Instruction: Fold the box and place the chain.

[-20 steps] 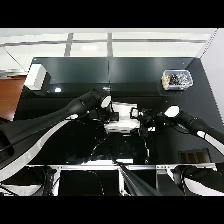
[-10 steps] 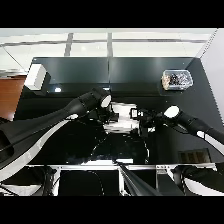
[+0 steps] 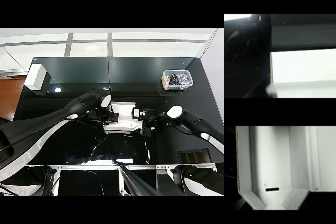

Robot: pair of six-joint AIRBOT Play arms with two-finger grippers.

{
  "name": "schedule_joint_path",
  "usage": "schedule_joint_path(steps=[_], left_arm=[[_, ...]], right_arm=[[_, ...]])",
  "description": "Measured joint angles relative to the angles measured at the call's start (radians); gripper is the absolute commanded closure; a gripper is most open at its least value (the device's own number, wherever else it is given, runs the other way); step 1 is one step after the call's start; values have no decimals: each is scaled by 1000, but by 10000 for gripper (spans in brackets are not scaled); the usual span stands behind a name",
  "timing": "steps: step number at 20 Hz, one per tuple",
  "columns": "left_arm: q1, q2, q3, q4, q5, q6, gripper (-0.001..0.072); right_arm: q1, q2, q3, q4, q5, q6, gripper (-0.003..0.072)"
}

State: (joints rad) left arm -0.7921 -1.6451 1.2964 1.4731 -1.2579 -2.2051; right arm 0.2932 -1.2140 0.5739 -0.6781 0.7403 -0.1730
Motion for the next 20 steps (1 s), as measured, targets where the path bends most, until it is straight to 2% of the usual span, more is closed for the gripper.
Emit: schedule_joint_path(steps=[6,12,14,16,19,20], left_arm=[[0,-8,0,1,-2,2,684],[0,-12,0,2,-2,-2,684],[0,-11,0,2,-2,-2,684],[0,-11,0,3,-3,-2,684],[0,-12,0,3,-4,-2,684],[0,-11,0,3,-5,-2,683]], right_arm=[[-56,105,0,-105,100,50,-21],[-55,105,-4,-52,122,43,-18],[-41,90,-5,-43,126,39,280],[-26,75,-6,-36,122,39,460],[-5,63,-6,-31,105,39,476],[1,61,-6,-24,102,38,572]])
